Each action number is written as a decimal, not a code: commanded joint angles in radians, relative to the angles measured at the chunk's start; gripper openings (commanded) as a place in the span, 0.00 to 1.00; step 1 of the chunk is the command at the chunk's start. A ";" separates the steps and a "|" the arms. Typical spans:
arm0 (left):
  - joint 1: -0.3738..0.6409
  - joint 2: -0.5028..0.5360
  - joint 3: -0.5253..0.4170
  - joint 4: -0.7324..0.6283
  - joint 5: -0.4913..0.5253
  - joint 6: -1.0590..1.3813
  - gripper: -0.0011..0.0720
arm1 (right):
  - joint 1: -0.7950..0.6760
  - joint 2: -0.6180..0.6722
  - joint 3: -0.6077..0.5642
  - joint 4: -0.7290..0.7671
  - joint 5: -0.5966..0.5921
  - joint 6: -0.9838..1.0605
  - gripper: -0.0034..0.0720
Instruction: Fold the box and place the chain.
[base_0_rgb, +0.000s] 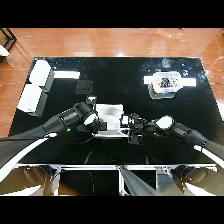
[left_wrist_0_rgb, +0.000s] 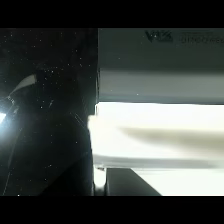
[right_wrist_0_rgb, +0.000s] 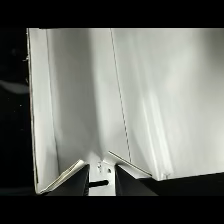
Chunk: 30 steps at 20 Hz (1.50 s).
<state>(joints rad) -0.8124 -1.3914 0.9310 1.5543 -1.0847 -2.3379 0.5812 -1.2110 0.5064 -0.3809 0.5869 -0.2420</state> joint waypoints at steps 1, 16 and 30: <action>0.000 0.000 0.000 -0.003 0.002 0.000 0.04 | 0.001 -0.013 0.001 0.032 -0.013 -0.008 0.29; -0.001 0.000 0.000 -0.003 0.002 0.000 0.04 | 0.001 -0.013 0.001 0.034 -0.011 -0.009 0.29; -0.002 0.000 0.000 -0.019 0.002 0.000 0.04 | 0.001 -0.013 0.001 0.037 -0.004 -0.011 0.22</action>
<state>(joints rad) -0.8135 -1.3911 0.9310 1.5417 -1.0836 -2.3386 0.5812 -1.2236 0.5064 -0.3435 0.5758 -0.2516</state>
